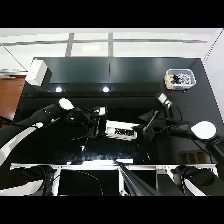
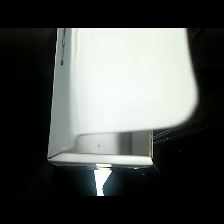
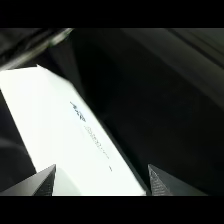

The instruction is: Fold the box and place the chain.

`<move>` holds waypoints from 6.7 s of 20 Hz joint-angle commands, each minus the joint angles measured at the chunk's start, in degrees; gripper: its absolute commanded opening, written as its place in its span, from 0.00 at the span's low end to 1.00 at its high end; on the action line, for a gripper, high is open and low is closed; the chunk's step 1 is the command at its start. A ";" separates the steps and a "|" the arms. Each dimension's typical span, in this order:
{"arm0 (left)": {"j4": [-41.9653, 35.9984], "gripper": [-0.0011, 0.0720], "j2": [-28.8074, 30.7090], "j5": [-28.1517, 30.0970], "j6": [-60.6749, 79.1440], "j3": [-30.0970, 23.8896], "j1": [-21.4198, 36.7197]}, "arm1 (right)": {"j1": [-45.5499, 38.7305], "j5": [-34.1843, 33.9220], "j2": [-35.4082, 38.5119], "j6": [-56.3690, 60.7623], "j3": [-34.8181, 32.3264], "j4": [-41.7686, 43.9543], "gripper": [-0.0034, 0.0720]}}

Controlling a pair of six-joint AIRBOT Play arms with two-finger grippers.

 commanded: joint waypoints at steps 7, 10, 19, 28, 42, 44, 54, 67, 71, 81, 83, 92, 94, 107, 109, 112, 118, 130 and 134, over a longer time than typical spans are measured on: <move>0.02 0.65 -0.04 0.00 0.00 0.00 0.00 | 7.32 -0.52 0.11 -6.38 -1.05 -8.04 0.99; 0.00 0.65 -0.04 0.00 0.00 0.00 0.00 | 7.32 0.17 0.09 -6.27 -0.98 -11.17 0.98; 0.02 0.65 -0.04 0.00 0.00 0.00 0.00 | 7.34 -4.33 -2.62 1.36 -0.83 -13.33 0.98; 0.02 0.65 -0.04 0.00 0.00 0.00 0.00 | 7.48 -4.96 -2.80 2.51 -0.28 -13.53 0.57; 0.02 0.65 -0.04 0.00 0.00 0.00 0.00 | 12.20 -6.91 -3.21 3.82 -0.31 -14.01 0.46; 0.02 0.65 -0.04 0.00 0.00 0.00 0.00 | 12.20 -6.88 -3.21 3.82 -0.31 -14.03 0.46; 0.02 0.65 -0.04 0.00 0.00 0.00 0.00 | 12.20 -7.72 -5.25 4.76 -0.31 -14.58 0.46; 0.02 0.65 -0.04 0.00 0.00 0.00 0.00 | 10.43 3.23 -5.22 14.95 6.64 -17.53 0.46; 0.02 0.65 -0.04 0.00 0.00 0.00 0.00 | 10.36 1.36 -5.20 16.11 6.93 -16.09 0.46; 0.02 0.65 -0.04 0.00 0.00 0.00 0.00 | 9.25 1.11 -6.93 56.22 8.22 -4.92 0.12; 0.02 0.65 -0.04 0.00 0.00 0.00 0.00 | 9.27 -0.42 -7.54 61.92 6.88 -4.94 0.12; 0.02 0.65 -0.04 0.00 0.00 0.00 0.00 | 10.45 -5.92 -13.73 67.41 3.54 -3.65 0.12; 0.02 0.65 -0.04 0.00 0.00 0.00 0.00 | 11.54 -6.10 -14.91 67.38 3.54 -3.69 0.12; 0.02 0.65 -0.04 0.00 0.00 0.00 0.00 | 12.20 -6.21 -16.61 67.43 3.54 -6.56 0.12; 0.02 0.65 -0.04 0.00 0.00 0.00 0.00 | 12.20 -6.12 -16.57 67.38 3.56 -6.43 0.12; 0.02 0.66 -0.04 -0.07 -0.07 0.00 0.00 | 12.13 -3.96 -15.76 64.19 5.11 -6.32 0.12; 3.54 1.00 3.15 -1.68 -2.45 0.00 1.27 | 2.95 9.03 -6.01 58.66 16.92 -15.80 0.12; 7.89 1.00 13.35 -0.76 -21.38 4.11 -3.28 | -17.55 15.87 -1.22 59.25 18.88 -25.86 0.12; 7.89 1.00 6.12 0.59 -23.43 10.25 -10.23 | -17.55 15.85 -1.22 59.25 18.78 -25.83 0.12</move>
